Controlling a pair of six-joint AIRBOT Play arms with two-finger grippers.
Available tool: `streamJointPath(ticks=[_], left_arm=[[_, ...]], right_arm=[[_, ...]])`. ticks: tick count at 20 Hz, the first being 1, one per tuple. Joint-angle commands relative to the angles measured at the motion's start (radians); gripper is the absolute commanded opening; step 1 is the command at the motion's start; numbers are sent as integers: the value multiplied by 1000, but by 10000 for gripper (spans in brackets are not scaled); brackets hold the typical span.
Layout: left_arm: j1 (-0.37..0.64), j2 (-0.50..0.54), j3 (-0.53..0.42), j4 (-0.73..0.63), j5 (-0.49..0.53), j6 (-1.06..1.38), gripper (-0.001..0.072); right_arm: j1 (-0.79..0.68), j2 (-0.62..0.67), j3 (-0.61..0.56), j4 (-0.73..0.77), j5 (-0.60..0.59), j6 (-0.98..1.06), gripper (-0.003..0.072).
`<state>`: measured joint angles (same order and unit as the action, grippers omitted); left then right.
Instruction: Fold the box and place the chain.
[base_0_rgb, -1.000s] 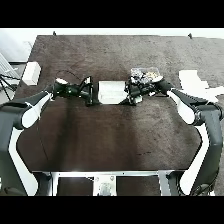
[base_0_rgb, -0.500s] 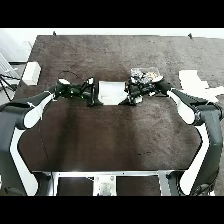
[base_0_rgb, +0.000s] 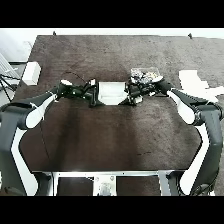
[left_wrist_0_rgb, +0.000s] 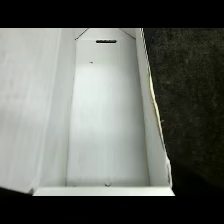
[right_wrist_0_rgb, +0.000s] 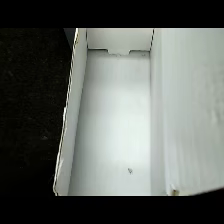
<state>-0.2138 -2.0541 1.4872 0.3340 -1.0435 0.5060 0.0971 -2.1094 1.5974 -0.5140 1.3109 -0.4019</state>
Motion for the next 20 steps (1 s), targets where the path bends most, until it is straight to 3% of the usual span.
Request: streamJointPath(ticks=[1,3,4,20], left_arm=[[-3,-1,1,2,15,0,452],[-3,-1,1,3,24,0,291],[-3,-1,1,3,33,-1,280],[-3,-1,1,-2,40,0,280]], right_arm=[[1,0,0,2,-2,0,448],[1,0,0,2,-2,0,448],[1,0,0,2,-2,0,448],[1,0,0,2,-2,0,448]])
